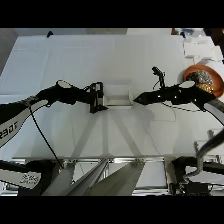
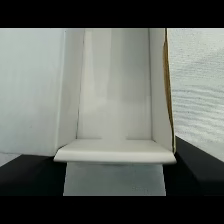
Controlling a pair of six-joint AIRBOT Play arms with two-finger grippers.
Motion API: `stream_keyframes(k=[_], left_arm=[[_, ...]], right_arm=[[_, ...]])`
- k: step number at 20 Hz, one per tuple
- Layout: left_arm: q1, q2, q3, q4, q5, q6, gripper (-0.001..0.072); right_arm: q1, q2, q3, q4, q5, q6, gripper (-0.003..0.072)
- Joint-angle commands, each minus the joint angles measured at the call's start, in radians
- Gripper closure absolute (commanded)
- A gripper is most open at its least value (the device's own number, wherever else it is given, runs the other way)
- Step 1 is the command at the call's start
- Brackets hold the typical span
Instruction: Fold the box and place the chain.
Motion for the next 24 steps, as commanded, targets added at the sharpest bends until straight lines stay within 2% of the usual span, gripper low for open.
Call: stream_keyframes(k=[1,3,5,11,19,24], left_arm=[[0.0,0.0,0.0,0.0,-0.001,0.0,0.0495],[0.0,0.0,0.0,0.0,-0.001,0.0,0.0495],[0.0,0.0,0.0,0.0,-0.001,0.0,0.0495],[0.0,0.0,0.0,0.0,-0.001,0.0,0.0495],[0.0,0.0,0.0,0.0,-0.001,0.0,0.0495],[0.0,0.0,0.0,0.0,-0.001,0.0,0.0495]], right_arm=[[-0.001,0.001,0.001,0.01,0.047,-0.027,0.0496],[-0.001,0.001,0.001,0.013,0.037,-0.027,0.0478],[0.002,0.001,0.001,0.026,0.014,-0.025,0.0339],[0.07,0.001,0.001,0.02,-0.148,0.05,0.034],[0.135,0.001,0.001,-0.059,-0.269,0.185,0.034],[0.165,0.001,0.001,-0.052,-0.282,0.185,0.034]])
